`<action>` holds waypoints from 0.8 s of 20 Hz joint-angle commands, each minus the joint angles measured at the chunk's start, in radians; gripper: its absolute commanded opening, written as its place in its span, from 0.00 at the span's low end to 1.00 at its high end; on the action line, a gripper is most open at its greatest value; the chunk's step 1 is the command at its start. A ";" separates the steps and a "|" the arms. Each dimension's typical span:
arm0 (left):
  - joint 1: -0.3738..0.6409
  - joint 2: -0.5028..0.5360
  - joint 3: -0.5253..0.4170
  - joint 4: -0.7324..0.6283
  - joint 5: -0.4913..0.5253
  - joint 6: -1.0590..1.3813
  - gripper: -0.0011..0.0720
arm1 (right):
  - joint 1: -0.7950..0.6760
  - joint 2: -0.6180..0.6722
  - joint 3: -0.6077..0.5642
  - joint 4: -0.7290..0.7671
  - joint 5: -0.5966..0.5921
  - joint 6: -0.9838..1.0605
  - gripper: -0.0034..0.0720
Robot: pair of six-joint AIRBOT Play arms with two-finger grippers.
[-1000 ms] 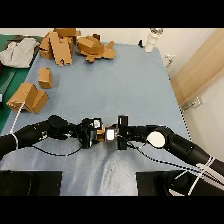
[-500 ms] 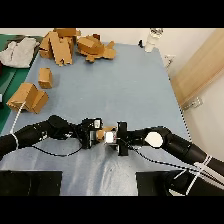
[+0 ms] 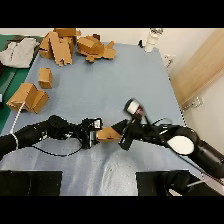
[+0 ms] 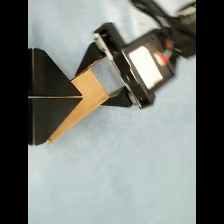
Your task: Fold the box.
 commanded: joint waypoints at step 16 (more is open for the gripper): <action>0.000 0.000 0.000 0.000 0.003 -0.001 0.66 | -0.056 0.007 -0.358 0.365 -0.262 0.855 0.04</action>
